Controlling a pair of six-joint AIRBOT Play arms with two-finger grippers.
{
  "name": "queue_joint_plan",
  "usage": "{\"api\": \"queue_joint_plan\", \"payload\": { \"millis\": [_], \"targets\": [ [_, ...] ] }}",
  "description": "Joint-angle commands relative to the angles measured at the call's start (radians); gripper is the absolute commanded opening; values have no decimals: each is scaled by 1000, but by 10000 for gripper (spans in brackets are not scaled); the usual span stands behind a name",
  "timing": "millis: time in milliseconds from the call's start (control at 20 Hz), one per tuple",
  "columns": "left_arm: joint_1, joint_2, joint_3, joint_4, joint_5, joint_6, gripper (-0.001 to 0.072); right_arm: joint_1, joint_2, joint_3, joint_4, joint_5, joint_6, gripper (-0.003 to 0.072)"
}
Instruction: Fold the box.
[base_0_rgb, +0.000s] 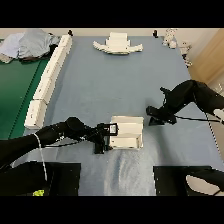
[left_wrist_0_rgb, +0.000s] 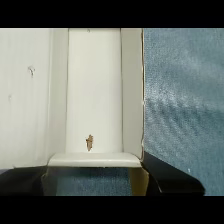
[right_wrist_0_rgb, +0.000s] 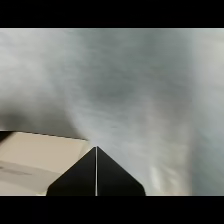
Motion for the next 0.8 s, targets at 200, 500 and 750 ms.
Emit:
{"api": "queue_joint_plan", "payload": {
  "millis": [200,500,750],
  "targets": [
    [0,-1,0,0,0,0,521,-53,-190,3,400,-198,-718,2],
    [0,-1,0,0,0,0,521,26,-39,-5,357,-158,-820,2],
    [0,-1,0,0,0,0,520,162,163,-137,260,188,-860,2]
  ]
}}
